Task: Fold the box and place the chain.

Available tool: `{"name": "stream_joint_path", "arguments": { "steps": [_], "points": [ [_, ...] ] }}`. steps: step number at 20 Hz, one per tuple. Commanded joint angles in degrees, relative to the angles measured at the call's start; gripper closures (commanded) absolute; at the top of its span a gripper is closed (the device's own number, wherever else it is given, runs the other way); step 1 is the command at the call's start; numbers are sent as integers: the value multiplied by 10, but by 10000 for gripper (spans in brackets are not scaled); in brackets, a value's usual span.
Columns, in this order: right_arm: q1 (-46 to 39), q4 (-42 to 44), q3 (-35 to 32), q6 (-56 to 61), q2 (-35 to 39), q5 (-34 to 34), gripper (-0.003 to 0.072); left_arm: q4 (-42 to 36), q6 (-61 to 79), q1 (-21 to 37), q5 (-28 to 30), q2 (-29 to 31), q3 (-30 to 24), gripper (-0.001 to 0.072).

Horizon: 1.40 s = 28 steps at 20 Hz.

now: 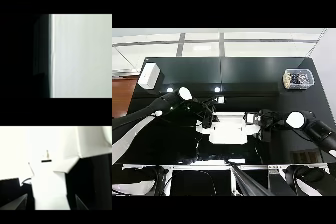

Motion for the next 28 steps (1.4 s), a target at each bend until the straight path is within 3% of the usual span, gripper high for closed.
{"name": "stream_joint_path", "arguments": {
  "steps": [1,5,10,14,22,28],
  "points": [
    [15,17,-9,-7,-10,8,-15,3,-2,5,5,-1,0,684],
    [43,72,-38,-15,-14,10,-14,2,-2,5,4,-1,0,684],
    [70,82,-64,-15,-29,-59,-14,-9,-2,5,3,-1,0,684],
    [71,165,-63,-15,-29,-108,-14,-14,-2,5,2,-1,0,683],
    [70,92,-4,-19,-16,-108,-14,-26,-2,5,2,-1,0,683],
    [47,96,3,-35,-20,-130,-14,-26,-1,5,2,-1,0,683]
  ]
}}
